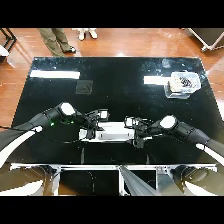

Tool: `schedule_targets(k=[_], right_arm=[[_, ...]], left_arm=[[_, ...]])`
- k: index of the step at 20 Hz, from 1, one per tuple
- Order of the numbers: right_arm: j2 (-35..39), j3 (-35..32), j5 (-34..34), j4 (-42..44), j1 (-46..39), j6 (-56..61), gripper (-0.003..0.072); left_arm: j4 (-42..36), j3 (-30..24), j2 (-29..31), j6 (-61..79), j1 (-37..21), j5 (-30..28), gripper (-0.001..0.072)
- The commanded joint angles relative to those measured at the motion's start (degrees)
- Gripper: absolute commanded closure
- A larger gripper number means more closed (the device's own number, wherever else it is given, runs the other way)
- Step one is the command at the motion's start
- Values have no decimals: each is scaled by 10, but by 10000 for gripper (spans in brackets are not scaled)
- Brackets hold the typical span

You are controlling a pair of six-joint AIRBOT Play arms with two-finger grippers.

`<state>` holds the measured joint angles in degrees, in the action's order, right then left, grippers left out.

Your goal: Fold the box and place the chain.

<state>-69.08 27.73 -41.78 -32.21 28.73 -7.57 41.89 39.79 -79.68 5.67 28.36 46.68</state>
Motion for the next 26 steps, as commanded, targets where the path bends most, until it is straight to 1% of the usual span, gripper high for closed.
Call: schedule_targets(k=[1, 11, 13, 26], right_arm=[[0, 0, 0, 0, 0, 1, -8], [0, 0, -5, -9, 0, 3, -7], [-1, 0, -4, -11, 0, 5, 164], [-1, 0, 5, -28, 4, 22, 165]], left_arm=[[0, 0, 0, 1, 0, -1, 689], [0, 0, 0, 1, 0, -1, 689], [0, 0, 0, 1, 0, -1, 689], [0, 0, 0, 0, 0, 1, 688]])
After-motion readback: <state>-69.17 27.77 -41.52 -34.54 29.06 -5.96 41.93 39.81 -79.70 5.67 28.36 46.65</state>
